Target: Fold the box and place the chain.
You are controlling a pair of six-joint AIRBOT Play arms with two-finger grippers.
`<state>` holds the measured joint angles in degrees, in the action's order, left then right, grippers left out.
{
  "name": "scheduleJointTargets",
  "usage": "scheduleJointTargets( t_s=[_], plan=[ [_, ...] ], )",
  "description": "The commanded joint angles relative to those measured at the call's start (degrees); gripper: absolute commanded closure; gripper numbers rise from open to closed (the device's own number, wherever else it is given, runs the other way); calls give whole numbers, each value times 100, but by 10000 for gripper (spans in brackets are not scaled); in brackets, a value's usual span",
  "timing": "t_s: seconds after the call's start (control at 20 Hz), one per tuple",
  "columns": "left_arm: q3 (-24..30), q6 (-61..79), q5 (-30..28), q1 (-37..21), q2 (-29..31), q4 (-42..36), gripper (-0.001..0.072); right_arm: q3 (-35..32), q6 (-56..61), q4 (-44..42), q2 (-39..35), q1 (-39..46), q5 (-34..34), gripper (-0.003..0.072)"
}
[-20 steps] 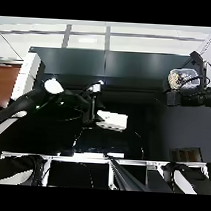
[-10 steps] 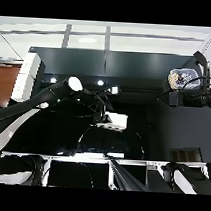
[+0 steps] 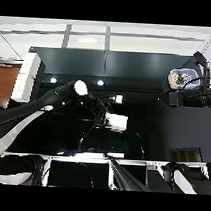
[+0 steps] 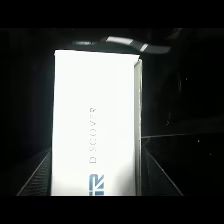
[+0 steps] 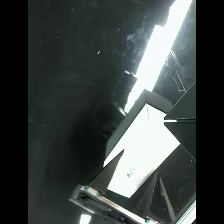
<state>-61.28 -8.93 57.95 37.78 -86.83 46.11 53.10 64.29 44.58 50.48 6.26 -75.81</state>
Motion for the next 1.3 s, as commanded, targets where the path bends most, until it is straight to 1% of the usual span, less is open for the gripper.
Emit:
scheduleJointTargets(
  t_s=[0.0,0.1,0.2,0.35,0.4,0.45,0.5,0.55,0.65,0.7,0.8,0.9,1.0,1.1,1.2,1.25],
  plan=[
    [-4,-63,-564,297,-2,640,-3,7,-2,7,-4,4,2,669],
    [-4,-63,-942,481,-20,636,-3,7,0,7,-4,4,7,669],
    [-4,-63,-1139,640,-39,660,-3,7,0,7,-4,4,7,669],
    [-4,-179,-1104,815,-109,1078,2,7,-2,7,-4,4,15,669],
    [-4,-509,-1088,844,-120,1287,73,7,-2,7,-4,4,15,669],
    [-11,-1097,-1069,855,-103,1519,287,7,-2,7,-4,4,15,669],
    [-11,-1648,-1012,828,-35,1784,346,7,-2,9,-4,4,11,669],
    [-11,-2098,-879,763,87,2065,357,7,-4,9,-4,4,11,669],
    [-11,-2898,-315,404,487,2566,359,7,-4,72,-4,4,13,669],
    [-4,-3237,31,127,704,2771,359,7,-4,120,-4,4,4,669],
    [13,-4179,752,-656,1158,3410,359,7,-4,203,-4,4,4,670],
    [133,-5062,1368,-1661,1646,3985,359,7,-4,264,-4,4,-4,669],
    [334,-5700,1888,-2841,2120,4315,359,7,-33,264,-4,4,-4,669],
    [616,-6391,2275,-4127,2505,4345,359,7,-66,264,-4,4,2,669],
    [1032,-6867,2494,-5399,2800,4365,359,-13,-72,262,-4,2,0,669],
    [1182,-6889,2509,-5928,2883,4367,359,-59,-72,258,-4,4,11,669]
  ],
)
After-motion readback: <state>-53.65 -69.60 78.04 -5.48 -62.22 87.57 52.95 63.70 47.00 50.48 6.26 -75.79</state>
